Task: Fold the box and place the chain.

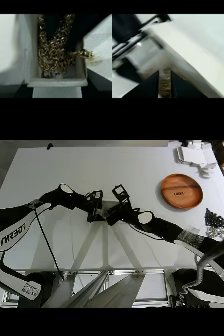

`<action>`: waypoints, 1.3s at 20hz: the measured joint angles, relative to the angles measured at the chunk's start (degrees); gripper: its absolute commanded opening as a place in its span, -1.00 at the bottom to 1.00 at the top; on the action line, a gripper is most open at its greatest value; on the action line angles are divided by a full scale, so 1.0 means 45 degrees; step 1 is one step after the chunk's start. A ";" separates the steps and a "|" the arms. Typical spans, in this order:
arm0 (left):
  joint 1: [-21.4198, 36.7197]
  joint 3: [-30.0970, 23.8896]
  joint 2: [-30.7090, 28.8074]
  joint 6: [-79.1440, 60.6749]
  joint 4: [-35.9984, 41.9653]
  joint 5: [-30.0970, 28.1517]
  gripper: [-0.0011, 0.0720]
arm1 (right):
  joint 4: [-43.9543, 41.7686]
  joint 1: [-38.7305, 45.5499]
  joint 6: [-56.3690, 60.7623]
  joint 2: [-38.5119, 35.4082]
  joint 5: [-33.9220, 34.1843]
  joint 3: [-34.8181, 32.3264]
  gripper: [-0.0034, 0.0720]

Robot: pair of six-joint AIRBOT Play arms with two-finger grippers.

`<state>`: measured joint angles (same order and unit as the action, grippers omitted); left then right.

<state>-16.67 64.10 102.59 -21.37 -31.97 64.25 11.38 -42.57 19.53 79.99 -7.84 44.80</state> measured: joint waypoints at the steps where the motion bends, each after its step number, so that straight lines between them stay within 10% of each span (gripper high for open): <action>1: 0.0000 0.0000 0.0000 0.0015 0.0005 -0.0024 -0.22 | 0.0044 0.0000 -0.0034 0.0000 -0.0015 0.0029 -0.51; 6: 0.0000 0.0000 0.0000 0.0034 0.0034 -0.0078 -0.22 | 0.0189 0.0005 -0.0155 -0.0015 -0.0223 0.0102 -0.83; 16: 0.0000 0.0000 0.0000 0.0039 0.0044 -0.0117 -0.22 | 0.3021 0.0010 0.3687 -0.0024 -0.2521 0.0117 -0.82; 26: 0.0000 0.0000 0.0000 0.0073 0.0102 -0.0219 -0.22 | 0.5022 0.0010 0.6455 0.0345 -0.1229 0.0112 -0.88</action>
<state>-16.67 64.10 102.59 -21.04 -31.51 63.26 33.98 -42.52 48.58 81.54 -13.37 45.30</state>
